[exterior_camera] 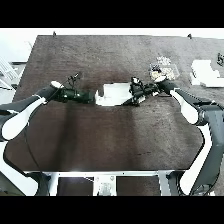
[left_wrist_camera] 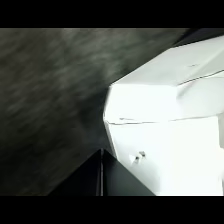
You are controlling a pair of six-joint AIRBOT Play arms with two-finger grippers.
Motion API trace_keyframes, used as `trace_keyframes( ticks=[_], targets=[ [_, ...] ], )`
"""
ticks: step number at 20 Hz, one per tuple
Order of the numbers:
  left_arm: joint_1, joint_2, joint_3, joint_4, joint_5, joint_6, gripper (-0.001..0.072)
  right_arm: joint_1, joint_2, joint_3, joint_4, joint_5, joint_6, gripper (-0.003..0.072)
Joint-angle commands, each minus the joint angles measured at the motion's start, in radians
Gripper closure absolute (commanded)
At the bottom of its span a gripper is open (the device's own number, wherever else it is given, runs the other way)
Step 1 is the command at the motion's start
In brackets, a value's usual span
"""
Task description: Fold the box and place the chain.
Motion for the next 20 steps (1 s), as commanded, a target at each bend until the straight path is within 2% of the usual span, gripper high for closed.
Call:
trace_keyframes(
  ticks=[1,3,4,5,15,16,17,20],
  targets=[
    [-0.006,-0.004,0.040,0.018,-0.042,-0.003,0.0689,0.001,0.000,0.000,0.000,0.000,0.000,0.0230],
    [-0.006,-0.003,0.041,0.001,-0.062,0.006,0.0688,0.001,0.000,0.000,0.000,0.000,0.000,0.0230],
    [-0.006,-0.003,0.046,-0.005,-0.078,0.010,0.0662,0.000,0.000,0.000,0.000,0.000,0.000,0.0230],
    [-0.006,-0.003,0.053,-0.005,-0.090,0.008,0.0508,0.000,0.000,0.000,0.000,0.000,0.000,0.0230],
    [-0.006,-0.002,0.086,-0.043,-0.148,0.008,0.0503,0.000,0.000,0.000,0.000,0.000,0.000,0.0230],
    [-0.006,-0.002,0.086,-0.049,-0.150,0.008,0.0345,0.000,0.000,0.000,0.000,0.000,0.000,0.0230],
    [-0.006,-0.001,0.086,-0.052,-0.154,0.009,0.0282,0.000,0.000,0.000,0.000,0.000,0.000,0.0230],
    [-0.021,-0.002,0.086,-0.053,-0.138,0.007,0.0350,0.000,0.000,0.000,0.000,0.000,0.000,0.0230]
  ],
)
